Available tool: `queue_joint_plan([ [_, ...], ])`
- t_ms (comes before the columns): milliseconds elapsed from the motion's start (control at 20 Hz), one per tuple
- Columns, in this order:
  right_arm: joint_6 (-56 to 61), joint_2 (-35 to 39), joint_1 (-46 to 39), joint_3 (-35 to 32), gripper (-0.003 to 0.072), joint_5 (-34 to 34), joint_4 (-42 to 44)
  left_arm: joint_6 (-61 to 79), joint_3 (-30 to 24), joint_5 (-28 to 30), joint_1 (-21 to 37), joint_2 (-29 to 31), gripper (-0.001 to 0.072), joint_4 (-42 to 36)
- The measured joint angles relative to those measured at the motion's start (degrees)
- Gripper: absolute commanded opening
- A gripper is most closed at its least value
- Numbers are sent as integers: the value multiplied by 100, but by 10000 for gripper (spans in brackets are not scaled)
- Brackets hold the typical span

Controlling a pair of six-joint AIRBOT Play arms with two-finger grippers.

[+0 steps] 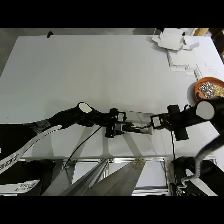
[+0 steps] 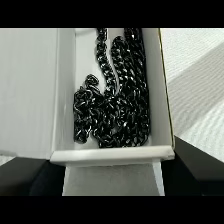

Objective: Fold the box and place the chain.

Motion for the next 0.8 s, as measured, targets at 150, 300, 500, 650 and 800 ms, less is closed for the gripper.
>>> queue_joint_plan([
  [150,293,487,673,-2,16,-308,765,0,0,0,0,0,341,2],
  [300,470,584,1209,-4,16,-1108,1513,0,0,0,0,0,341,2],
  [500,636,249,1698,-4,16,-2157,2116,0,0,0,0,0,341,0],
  [650,813,-197,1917,-4,147,-2581,2284,0,-2,0,0,0,341,2],
  [800,898,-476,2013,35,202,-2732,2251,2,-2,0,0,-2,341,2],
])
